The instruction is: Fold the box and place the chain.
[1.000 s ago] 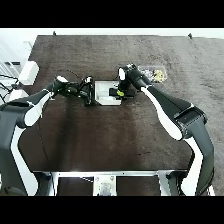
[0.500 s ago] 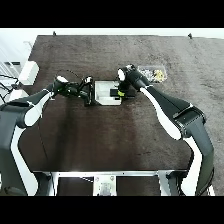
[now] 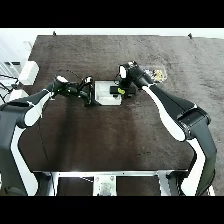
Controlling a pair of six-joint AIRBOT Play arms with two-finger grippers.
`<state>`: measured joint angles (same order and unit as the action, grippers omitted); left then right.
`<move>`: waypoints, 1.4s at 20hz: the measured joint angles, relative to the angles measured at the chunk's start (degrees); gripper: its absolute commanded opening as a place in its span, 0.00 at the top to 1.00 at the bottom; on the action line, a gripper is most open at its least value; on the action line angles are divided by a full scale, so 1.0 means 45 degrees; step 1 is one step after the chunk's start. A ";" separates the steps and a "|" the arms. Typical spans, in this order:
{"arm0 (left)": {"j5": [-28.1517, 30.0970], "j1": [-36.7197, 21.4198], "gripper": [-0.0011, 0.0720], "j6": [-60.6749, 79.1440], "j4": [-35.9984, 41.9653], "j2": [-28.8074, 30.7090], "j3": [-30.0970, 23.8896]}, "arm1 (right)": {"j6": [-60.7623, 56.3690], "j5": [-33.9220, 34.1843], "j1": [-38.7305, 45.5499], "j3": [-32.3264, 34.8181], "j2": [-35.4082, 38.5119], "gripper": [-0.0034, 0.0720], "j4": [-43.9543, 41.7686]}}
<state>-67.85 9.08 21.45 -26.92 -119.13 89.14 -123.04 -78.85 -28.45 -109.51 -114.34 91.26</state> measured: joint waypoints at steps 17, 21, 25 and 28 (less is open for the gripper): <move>-0.0015 0.0000 0.33 0.0000 0.0000 0.0000 0.0000 | 0.4444 0.1627 0.3075 0.0078 0.3143 0.30 0.1501; -0.0015 0.0000 0.33 0.0000 0.0000 0.0000 0.0000 | 0.5139 0.3065 0.4575 0.0087 0.2215 0.30 -0.0335; -0.0019 0.0000 0.33 0.0000 0.0000 0.0000 0.0000 | 0.5644 0.4376 0.5280 0.0092 0.1195 0.30 -0.1525; -0.0019 0.0000 0.33 0.0000 0.0000 0.0000 0.0000 | 0.5882 0.5081 0.5435 0.0092 0.0583 0.38 -0.2059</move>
